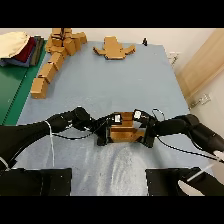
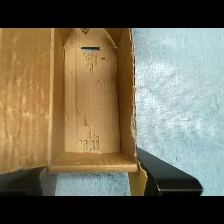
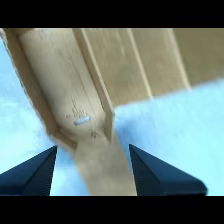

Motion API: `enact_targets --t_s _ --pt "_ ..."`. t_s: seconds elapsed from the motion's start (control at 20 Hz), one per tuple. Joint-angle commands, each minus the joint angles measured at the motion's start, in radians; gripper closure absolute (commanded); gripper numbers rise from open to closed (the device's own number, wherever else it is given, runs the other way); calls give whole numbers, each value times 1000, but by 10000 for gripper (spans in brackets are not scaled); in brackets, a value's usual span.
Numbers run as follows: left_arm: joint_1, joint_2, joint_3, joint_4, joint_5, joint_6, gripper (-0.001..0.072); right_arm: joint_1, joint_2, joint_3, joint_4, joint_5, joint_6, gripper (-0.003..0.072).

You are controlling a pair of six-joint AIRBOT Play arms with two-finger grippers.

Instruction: Fold the box.

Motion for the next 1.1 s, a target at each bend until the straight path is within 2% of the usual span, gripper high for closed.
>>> enact_targets --t_s 0.0,0.2,0.3,0.45,0.65,0.7,0.75,0.8,0.9,1.05 --pt "0 0 1 0 2 0 186 0 143 1 -29 -85 246 -23" --pt "0 0 1 0 2 0 186 0 256 1 50 -92 681 -4" --pt "0 0 1 0 2 0 186 0 271 1 129 -85 796 -4" --pt "0 0 1 0 2 0 186 0 269 1 255 -60 860 -4" --pt "0 0 1 0 2 0 186 4 256 1 282 -8 1119 6" --pt "0 0 1 0 2 0 186 5 244 1 304 -9 1169 223" --pt "0 0 1 0 2 0 186 5 226 1 327 3 1197 595" --pt "0 0 1 0 2 0 186 5 201 1 363 19 1209 680" --pt "0 0 1 0 2 0 186 5 143 18 404 41 1165 679" --pt "0 0 1 0 2 0 186 4 -4 129 402 36 1062 680"
